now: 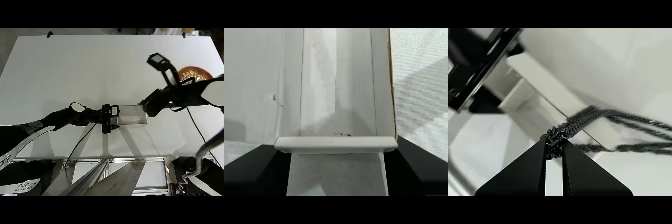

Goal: Fold the box and place the chain.

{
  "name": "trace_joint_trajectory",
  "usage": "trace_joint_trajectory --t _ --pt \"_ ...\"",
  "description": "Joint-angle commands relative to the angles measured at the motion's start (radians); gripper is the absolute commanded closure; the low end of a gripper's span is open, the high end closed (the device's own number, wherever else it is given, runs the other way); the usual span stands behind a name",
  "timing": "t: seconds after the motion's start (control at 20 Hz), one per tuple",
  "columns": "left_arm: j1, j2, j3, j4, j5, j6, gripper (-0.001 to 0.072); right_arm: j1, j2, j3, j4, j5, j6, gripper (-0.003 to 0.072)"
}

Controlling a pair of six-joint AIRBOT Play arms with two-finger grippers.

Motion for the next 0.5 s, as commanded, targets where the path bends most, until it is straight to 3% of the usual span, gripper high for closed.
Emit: trace_joint_trajectory --t 0.0,0.25,0.45 --pt "-0.001 0.0 0.0 0.0 0.0 0.0 0.0398 -0.088 0.068 -0.007 -0.11 -0.072 0.045 0.0671" --pt "-0.001 0.0 0.0 0.0 0.0 0.0 0.0398 -0.254 0.072 -0.007 -0.126 0.036 0.052 0.0671" --pt "-0.001 0.0 0.0 0.0 0.0 0.0 0.0398 -0.267 0.072 -0.009 -0.081 0.162 0.027 0.0671"
